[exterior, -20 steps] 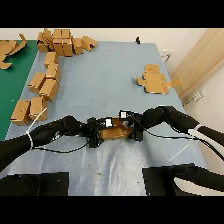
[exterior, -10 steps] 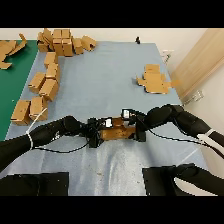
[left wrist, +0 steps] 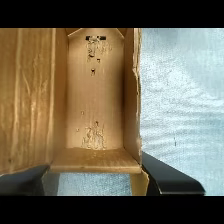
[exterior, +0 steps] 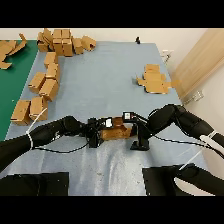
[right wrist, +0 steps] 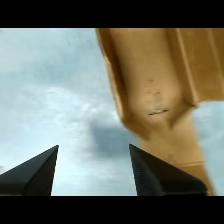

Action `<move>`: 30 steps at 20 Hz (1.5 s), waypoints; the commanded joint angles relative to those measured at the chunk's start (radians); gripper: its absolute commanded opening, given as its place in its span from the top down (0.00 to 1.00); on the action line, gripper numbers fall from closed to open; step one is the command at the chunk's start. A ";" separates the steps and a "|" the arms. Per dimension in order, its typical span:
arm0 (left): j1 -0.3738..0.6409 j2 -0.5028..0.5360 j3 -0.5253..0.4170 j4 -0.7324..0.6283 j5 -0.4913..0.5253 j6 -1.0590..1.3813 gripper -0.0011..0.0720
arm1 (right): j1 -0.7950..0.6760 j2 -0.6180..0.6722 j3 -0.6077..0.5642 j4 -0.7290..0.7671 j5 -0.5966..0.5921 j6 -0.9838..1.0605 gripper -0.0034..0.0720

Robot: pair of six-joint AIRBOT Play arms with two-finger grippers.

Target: Fold the box.

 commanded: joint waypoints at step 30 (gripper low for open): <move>0.029 0.017 -0.027 0.012 -0.153 -0.060 0.27 | 0.000 -0.019 0.018 0.280 0.146 0.805 0.96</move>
